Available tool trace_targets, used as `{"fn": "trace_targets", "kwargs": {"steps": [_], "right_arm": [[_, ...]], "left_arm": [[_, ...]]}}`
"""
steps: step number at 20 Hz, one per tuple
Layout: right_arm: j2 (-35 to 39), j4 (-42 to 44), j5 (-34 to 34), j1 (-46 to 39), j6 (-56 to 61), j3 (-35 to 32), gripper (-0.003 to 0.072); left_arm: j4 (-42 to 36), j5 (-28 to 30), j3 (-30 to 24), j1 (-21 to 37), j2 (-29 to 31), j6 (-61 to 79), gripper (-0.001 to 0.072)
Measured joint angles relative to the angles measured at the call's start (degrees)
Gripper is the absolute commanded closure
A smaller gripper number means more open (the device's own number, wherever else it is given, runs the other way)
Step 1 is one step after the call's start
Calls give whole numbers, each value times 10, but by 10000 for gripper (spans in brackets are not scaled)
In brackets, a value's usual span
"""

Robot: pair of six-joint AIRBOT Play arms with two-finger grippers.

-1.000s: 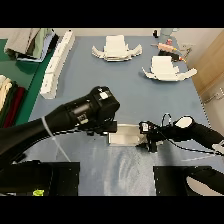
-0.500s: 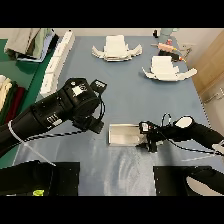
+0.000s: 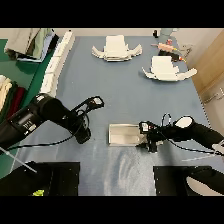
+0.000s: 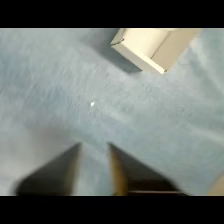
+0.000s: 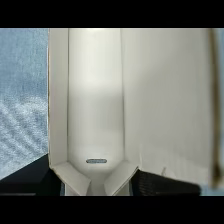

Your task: Fold the box.

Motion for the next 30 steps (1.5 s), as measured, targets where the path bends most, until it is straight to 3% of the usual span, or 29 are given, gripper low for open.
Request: {"fn": "trace_targets", "kwargs": {"steps": [2, 5, 9, 14, 21, 30], "right_arm": [[0, 0, 0, 0, 0, 0, 176], [0, 0, 0, 0, 0, 0, 176], [0, 0, 0, 0, 0, 0, 176], [0, 0, 0, 0, 0, 0, 176], [0, 0, 0, 0, 0, 0, 176], [0, 0, 0, 0, 0, 0, 176]], "left_arm": [[-75, 56, -56, 53, 16, 140, 9], [-184, 119, -125, 89, 20, 326, 8], [-318, 187, -187, 78, -9, 543, 8], [-440, 266, -206, 35, -64, 656, 8], [-495, 296, -186, 2, -127, 691, 8], [-504, 303, -173, -21, -155, 707, 9]]}}
